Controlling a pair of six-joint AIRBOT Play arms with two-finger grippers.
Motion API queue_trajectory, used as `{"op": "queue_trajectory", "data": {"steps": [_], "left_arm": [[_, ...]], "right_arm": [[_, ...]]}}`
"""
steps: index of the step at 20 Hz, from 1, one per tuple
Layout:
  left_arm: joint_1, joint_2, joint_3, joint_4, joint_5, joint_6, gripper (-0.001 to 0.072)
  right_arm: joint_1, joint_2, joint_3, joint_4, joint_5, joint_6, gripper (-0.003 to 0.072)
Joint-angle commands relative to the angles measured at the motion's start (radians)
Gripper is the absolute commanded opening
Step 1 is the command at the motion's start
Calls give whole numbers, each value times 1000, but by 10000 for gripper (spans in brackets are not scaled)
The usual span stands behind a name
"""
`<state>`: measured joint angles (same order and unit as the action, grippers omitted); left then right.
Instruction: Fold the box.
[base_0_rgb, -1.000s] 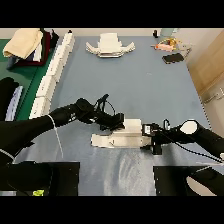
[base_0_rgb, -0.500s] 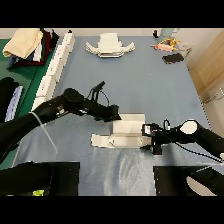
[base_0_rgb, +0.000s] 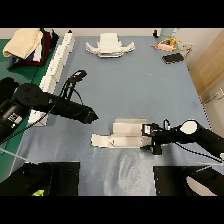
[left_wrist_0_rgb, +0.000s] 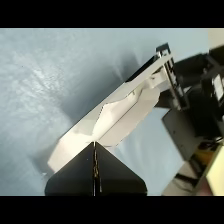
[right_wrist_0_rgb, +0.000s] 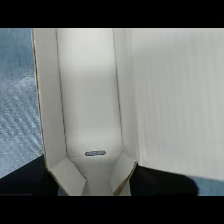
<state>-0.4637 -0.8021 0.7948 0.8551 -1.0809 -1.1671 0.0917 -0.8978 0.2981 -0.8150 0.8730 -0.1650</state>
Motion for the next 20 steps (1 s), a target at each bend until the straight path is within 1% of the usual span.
{"op": "queue_trajectory", "data": {"steps": [1,4,5,6,7,8,9,11,13,15,17,19,20], "left_arm": [[-9,81,-22,65,-49,215,18],[-62,68,-36,69,-44,407,21],[-80,58,-39,79,-45,463,131],[-90,47,-45,80,-40,511,492],[-86,38,-64,86,-17,558,623],[-84,32,-91,85,11,613,635],[-84,24,-126,83,48,671,679],[-85,-2,-193,44,123,752,683],[-85,-50,-241,-37,171,850,682],[-101,-115,-261,-114,225,933,680],[-138,-190,-262,-175,280,1019,679],[-178,-259,-262,-229,304,1122,675],[-193,-285,-262,-246,313,1135,576]], "right_arm": [[0,0,1,0,0,0,519],[0,0,1,0,0,0,519],[0,0,1,0,0,0,519],[0,0,1,0,0,0,519],[0,0,1,0,0,0,519],[0,0,1,0,1,0,519],[0,0,1,0,0,0,519],[0,0,1,0,0,0,519],[0,0,1,0,0,0,519],[0,0,1,0,0,0,519],[0,0,1,0,0,0,519],[0,0,1,0,0,0,519],[0,0,1,0,0,0,519]]}}
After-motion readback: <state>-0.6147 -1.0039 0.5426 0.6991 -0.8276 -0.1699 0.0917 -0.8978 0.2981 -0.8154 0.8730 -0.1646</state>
